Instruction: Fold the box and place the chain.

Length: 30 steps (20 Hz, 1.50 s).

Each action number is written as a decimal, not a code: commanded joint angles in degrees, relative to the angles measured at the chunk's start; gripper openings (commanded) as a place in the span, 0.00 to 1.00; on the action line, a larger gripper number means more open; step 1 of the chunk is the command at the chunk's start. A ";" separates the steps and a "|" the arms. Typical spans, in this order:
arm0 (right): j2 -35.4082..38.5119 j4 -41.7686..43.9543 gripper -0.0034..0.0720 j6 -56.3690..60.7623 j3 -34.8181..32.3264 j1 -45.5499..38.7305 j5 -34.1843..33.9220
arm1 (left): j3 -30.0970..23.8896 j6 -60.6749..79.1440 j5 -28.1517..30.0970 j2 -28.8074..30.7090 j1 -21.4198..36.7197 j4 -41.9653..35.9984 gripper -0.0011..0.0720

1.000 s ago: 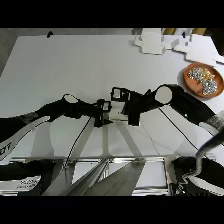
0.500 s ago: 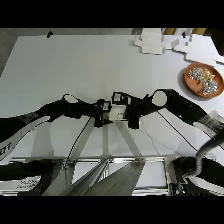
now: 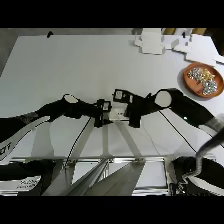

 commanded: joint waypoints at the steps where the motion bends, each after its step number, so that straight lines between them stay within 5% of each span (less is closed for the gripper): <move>1: 4.70 -9.77 0.06 10.27 0.83 -3.10 2.01 | -0.02 0.02 0.00 -0.02 -0.02 0.00 0.31; 7: 5.49 -20.61 0.06 34.67 -0.33 -26.82 12.57 | 0.00 0.02 0.02 -0.02 -0.02 0.00 0.31; 12: 5.49 -20.59 0.06 38.14 -0.61 -40.70 15.85 | -0.02 0.02 0.00 -0.02 -0.02 0.00 0.31; 22: 5.49 -20.55 0.06 38.14 -0.61 -44.22 17.79 | 0.00 0.13 -0.52 1.16 0.04 -2.34 0.31; 26: 5.49 -20.55 0.06 38.14 -0.61 -44.22 17.79 | 0.00 -0.66 -0.07 8.66 2.62 -2.10 0.31; 30: 5.49 -20.55 0.06 38.14 -0.61 -44.22 17.77 | -0.02 -16.61 3.72 19.41 8.68 0.20 0.31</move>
